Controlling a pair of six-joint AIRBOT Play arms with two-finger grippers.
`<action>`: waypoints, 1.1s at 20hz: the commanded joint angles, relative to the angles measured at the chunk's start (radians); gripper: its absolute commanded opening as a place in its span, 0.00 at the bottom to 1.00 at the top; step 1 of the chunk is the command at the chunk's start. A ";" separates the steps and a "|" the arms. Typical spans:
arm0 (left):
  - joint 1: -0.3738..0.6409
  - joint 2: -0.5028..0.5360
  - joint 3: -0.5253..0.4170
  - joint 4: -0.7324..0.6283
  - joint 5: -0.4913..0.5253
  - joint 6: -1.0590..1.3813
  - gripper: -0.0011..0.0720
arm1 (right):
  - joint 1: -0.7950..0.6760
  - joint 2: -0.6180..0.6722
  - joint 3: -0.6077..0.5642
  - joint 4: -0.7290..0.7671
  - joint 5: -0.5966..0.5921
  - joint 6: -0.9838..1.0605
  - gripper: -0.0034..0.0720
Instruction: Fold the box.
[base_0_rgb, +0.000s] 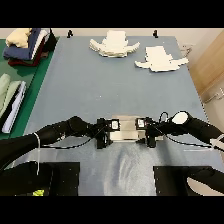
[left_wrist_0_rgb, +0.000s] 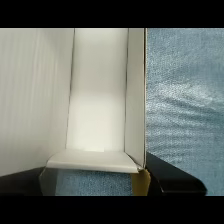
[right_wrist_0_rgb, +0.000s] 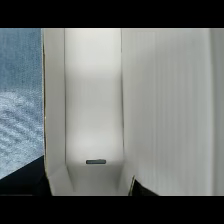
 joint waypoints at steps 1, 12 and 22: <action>0.000 -0.001 -0.001 0.001 0.001 0.000 0.50 | 0.000 0.000 0.000 0.000 0.000 0.000 0.70; 0.000 -0.001 -0.001 0.001 0.001 0.000 0.50 | 0.000 0.007 0.000 0.003 0.001 0.000 1.00; 0.000 -0.001 -0.001 0.001 0.000 0.000 0.50 | -0.001 0.182 0.000 -0.261 0.080 0.372 1.00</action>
